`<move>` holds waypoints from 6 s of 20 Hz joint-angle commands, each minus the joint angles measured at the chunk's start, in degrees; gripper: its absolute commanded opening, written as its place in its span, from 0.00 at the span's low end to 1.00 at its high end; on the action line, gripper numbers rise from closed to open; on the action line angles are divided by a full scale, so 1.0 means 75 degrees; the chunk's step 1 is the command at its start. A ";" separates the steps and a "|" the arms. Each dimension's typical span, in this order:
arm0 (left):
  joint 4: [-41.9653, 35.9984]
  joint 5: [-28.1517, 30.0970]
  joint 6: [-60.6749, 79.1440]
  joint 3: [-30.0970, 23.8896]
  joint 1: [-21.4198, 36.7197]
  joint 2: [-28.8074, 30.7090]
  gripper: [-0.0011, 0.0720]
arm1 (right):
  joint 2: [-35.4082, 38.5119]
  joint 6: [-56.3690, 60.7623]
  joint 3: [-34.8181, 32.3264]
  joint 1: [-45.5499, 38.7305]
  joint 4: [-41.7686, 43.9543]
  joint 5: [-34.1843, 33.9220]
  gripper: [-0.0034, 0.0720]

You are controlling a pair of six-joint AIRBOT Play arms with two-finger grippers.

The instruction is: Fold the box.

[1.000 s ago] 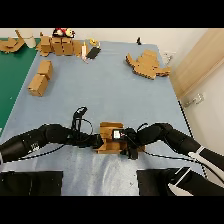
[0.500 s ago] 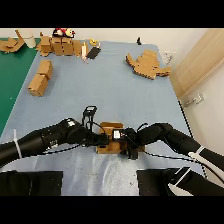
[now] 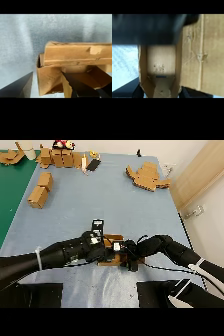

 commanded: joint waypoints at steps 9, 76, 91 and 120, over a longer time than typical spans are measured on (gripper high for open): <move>0.0425 -0.0918 -0.0557 0.0933 -0.0341 -0.1303 0.76 | 0.0006 0.0000 0.0000 0.0003 0.0003 0.0000 0.70; 0.0087 -0.1976 0.0880 0.0935 0.0137 0.0003 0.49 | 0.0006 0.0000 0.0000 0.0003 0.0003 0.0000 0.70; 0.0230 -0.2588 0.0930 0.0935 0.0140 0.0026 0.40 | 0.0006 0.0000 0.0000 0.0003 0.0003 0.0000 0.70; -0.8177 0.0941 1.8476 -0.4199 0.5508 0.3474 0.03 | 0.0006 0.0000 0.0000 0.0003 0.0000 0.0000 0.70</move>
